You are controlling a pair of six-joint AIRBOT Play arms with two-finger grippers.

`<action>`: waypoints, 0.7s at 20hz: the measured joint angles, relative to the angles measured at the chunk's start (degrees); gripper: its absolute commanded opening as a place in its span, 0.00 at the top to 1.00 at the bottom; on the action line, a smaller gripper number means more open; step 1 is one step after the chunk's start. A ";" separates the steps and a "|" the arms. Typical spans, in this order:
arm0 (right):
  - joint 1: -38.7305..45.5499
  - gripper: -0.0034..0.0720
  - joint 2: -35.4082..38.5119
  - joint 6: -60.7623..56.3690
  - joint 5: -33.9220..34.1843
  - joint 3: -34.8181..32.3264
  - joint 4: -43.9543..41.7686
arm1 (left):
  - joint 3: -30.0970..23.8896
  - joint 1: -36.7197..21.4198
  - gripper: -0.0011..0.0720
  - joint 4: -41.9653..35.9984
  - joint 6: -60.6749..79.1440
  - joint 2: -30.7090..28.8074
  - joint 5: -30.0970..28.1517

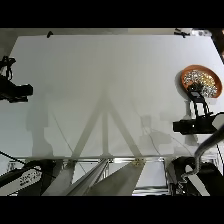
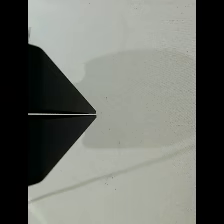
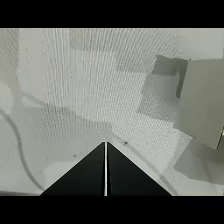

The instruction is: Fold the box and place the chain.

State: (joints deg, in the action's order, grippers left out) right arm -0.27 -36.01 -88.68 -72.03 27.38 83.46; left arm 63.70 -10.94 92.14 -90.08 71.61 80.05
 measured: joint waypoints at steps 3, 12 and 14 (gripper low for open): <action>0.00 0.94 -0.61 0.63 -0.83 1.11 2.99 | 0.00 0.00 0.97 0.02 0.00 0.00 0.00; 11.89 0.25 -19.87 3.34 -1.86 17.66 30.36 | 0.00 0.00 0.97 0.02 0.00 0.00 0.00; 18.84 0.25 -24.39 4.33 -2.49 21.51 32.52 | 0.00 0.00 0.97 0.02 -0.02 0.00 0.00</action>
State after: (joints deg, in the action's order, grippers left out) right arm 18.57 -60.40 -84.36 -74.52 48.88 115.98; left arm 63.70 -10.94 92.16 -90.11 71.61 80.05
